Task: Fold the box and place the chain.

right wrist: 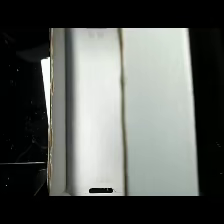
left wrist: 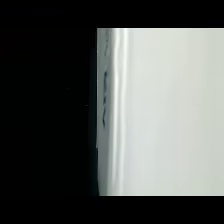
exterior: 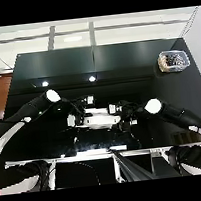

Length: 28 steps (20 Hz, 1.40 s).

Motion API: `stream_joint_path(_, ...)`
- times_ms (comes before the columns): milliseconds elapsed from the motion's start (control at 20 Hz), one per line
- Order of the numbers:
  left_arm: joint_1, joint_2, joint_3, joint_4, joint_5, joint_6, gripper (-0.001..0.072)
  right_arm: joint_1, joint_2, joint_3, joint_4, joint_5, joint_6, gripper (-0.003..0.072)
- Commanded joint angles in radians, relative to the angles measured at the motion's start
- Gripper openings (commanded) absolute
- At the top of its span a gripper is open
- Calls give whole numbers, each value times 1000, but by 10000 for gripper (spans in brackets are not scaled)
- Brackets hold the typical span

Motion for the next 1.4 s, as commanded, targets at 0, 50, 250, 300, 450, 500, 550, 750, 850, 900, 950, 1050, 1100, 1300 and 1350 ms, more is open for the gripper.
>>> stream_joint_path(0, -1, 0, 0, -1, 0, -2, 32, -2, -47, -3, 21, 22, -65, 623)
stream_joint_path(50, -1, 0, 0, -1, 1, -2, 32, -2, -51, -3, 21, 22, -65, 623)
stream_joint_path(250, 0, 0, 0, -1, 1, -2, 32, -9, -53, -3, 31, 10, -63, 623)
stream_joint_path(300, 0, 0, 0, -1, 1, -2, 32, -19, -53, -3, 28, 10, -63, 623)
stream_joint_path(450, -1, 0, 0, -1, 0, -2, 32, -69, -53, -3, 14, 28, -64, 623)
stream_joint_path(500, -1, 0, 0, -1, 0, -2, 32, -74, -53, -3, 11, 31, -64, 623)
stream_joint_path(550, -1, 0, 0, -1, 1, -2, 32, -72, -53, -3, 6, 33, -64, 622)
stream_joint_path(750, -1, 0, 0, -1, 1, -2, 32, -64, -63, -8, 5, 30, -65, 622)
stream_joint_path(850, -1, 0, 0, -1, 1, -2, 32, -64, -67, -8, 6, 29, -65, 623)
stream_joint_path(900, -1, 0, 0, -1, 1, -2, 32, -64, -67, -8, 6, 29, -65, 622)
stream_joint_path(950, -1, 0, 0, -1, 1, -2, 32, -64, -68, -8, 6, 26, -65, 622)
stream_joint_path(1050, -1, 0, 0, -1, 1, -2, 32, -64, -70, -10, 6, 8, -65, 623)
stream_joint_path(1100, -1, 0, 0, -1, 1, -2, 32, -64, -76, -10, 6, 7, -65, 623)
stream_joint_path(1300, -1, 0, 0, -1, 2, -2, 32, -59, -96, -9, 4, 5, -65, 622)
stream_joint_path(1350, -1, 0, 0, -1, 2, -2, 32, -58, -96, -9, 3, 5, -65, 622)
